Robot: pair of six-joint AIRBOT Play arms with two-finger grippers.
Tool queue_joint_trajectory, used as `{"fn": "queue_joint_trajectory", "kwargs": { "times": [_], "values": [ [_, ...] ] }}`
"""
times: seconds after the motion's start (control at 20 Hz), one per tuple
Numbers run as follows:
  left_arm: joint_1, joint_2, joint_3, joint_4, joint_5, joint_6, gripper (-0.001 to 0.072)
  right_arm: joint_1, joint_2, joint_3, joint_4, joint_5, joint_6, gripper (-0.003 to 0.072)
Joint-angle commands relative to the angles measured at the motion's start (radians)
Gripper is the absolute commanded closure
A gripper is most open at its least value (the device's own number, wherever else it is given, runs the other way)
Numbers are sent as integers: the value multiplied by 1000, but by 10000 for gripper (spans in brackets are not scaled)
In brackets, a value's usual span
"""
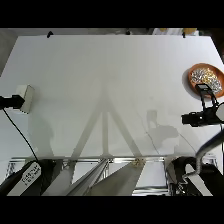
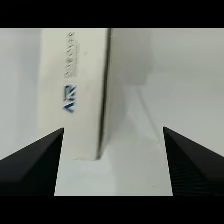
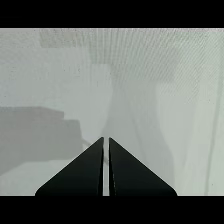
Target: Fold the box and place the chain.
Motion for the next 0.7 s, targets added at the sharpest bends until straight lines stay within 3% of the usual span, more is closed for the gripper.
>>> {"fn": "queue_joint_trajectory", "kwargs": {
  "times": [0.0, 0.25, 0.65],
  "values": [
    [-131, 66, 1, -2, -21, -5, 13, 0, -1, 1, 0, 0, 0, 646],
    [-260, 83, 1, -1, -50, -19, 14, 0, -1, 1, 0, 0, 0, 646],
    [-269, 83, 1, 2, -45, -72, 14, 0, -1, 1, 0, 0, 0, 646]
  ]
}}
